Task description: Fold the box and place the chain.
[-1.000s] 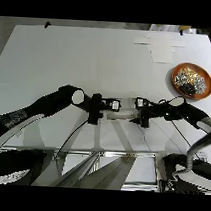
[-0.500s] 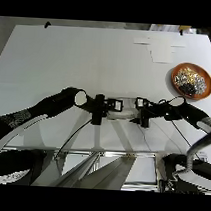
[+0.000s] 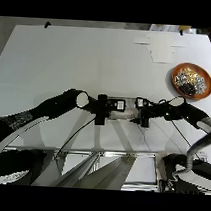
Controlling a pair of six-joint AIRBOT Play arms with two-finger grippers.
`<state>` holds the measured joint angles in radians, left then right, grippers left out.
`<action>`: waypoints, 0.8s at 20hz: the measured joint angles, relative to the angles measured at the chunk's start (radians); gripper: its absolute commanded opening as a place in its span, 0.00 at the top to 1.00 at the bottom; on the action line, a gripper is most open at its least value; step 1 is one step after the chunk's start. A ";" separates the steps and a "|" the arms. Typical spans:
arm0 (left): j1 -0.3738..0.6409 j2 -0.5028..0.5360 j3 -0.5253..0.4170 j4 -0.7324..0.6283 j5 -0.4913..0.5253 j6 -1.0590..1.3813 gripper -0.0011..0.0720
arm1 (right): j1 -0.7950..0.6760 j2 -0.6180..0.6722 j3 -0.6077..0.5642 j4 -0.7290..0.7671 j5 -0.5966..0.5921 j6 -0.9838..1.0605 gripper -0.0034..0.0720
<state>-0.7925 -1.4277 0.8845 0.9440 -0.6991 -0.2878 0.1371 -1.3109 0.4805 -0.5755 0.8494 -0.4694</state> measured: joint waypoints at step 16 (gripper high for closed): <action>-0.002 0.005 -0.001 0.002 -0.100 -0.038 0.98 | 0.000 0.000 0.000 -0.001 0.001 -0.002 0.36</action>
<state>-0.7940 -1.4227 0.8833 0.9459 -0.7994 -0.3260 0.1371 -1.3109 0.4805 -0.5766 0.8505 -0.4717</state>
